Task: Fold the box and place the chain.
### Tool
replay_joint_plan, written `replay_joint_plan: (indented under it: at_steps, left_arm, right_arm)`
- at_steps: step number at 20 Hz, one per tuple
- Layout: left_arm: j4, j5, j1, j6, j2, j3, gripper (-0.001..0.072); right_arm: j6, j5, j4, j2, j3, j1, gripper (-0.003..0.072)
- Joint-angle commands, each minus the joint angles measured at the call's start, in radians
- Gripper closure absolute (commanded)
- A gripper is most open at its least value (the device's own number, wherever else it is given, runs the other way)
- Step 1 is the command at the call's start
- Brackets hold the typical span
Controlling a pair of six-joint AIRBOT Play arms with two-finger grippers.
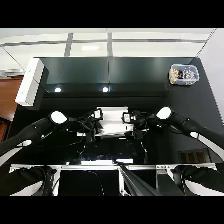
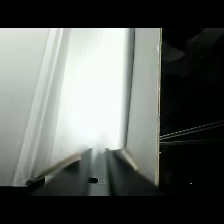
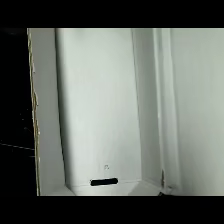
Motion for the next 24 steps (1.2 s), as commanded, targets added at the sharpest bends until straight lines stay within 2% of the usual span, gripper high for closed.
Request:
replay_joint_plan:
  at_steps: [1, 2, 4, 5, 9, 11, 12, 13, 14, 16, 18, 20, 22, 24]
  left_arm:
    - [-0.004, 0.006, 0.003, -0.034, 0.002, 0.002, 0.0419]
    - [0.003, -0.013, 0.003, -0.033, 0.005, 0.009, 0.0669]
    - [0.035, -0.050, 0.005, -0.072, 0.023, 0.026, 0.0686]
    - [0.113, -0.062, 0.015, -0.179, 0.046, 0.041, 0.0684]
    - [0.572, -0.169, 0.146, -0.756, 0.229, 0.067, 0.0685]
    - [0.794, -0.201, 0.263, -1.095, 0.312, 0.060, 0.0685]
    - [0.857, -0.222, 0.339, -1.266, 0.332, 0.056, 0.0683]
    - [0.847, -0.258, 0.417, -1.368, 0.335, 0.056, 0.0683]
    - [0.768, -0.310, 0.501, -1.421, 0.326, 0.053, 0.0683]
    - [0.546, -0.414, 0.644, -1.420, 0.283, 0.034, 0.0683]
    - [0.368, -0.497, 0.740, -1.365, 0.197, -0.001, 0.0684]
    - [0.332, -0.520, 0.742, -1.334, 0.102, -0.029, 0.0685]
    - [0.330, -0.521, 0.686, -1.321, 0.014, -0.041, 0.0685]
    - [0.262, -0.506, 0.603, -1.267, -0.056, -0.041, 0.0685]
  right_arm:
    - [0.001, 0.000, 0.000, -0.001, 0.000, 0.000, 0.0213]
    - [0.001, 0.000, 0.000, -0.001, 0.000, 0.000, 0.0213]
    - [0.001, 0.000, 0.001, -0.001, 0.000, 0.000, 0.0213]
    - [0.001, 0.000, 0.000, -0.001, 0.000, 0.000, 0.0213]
    - [0.000, 0.001, -0.001, -0.001, 0.000, 0.000, 0.0213]
    - [0.001, 0.001, 0.000, -0.001, 0.000, 0.000, 0.0213]
    - [0.001, 0.001, 0.000, -0.001, 0.000, 0.000, 0.0213]
    - [0.000, 0.001, 0.000, -0.001, 0.000, 0.000, 0.0213]
    - [0.000, 0.000, 0.000, -0.001, 0.000, 0.000, 0.0213]
    - [0.001, 0.001, 0.000, -0.001, 0.000, 0.000, 0.0213]
    - [0.000, 0.001, -0.001, -0.001, 0.000, 0.000, 0.0213]
    - [0.000, 0.001, -0.001, -0.001, 0.000, 0.000, 0.0213]
    - [0.001, 0.000, -0.001, -0.001, 0.000, 0.000, 0.0213]
    - [0.001, 0.000, 0.000, -0.001, 0.000, 0.000, 0.0213]
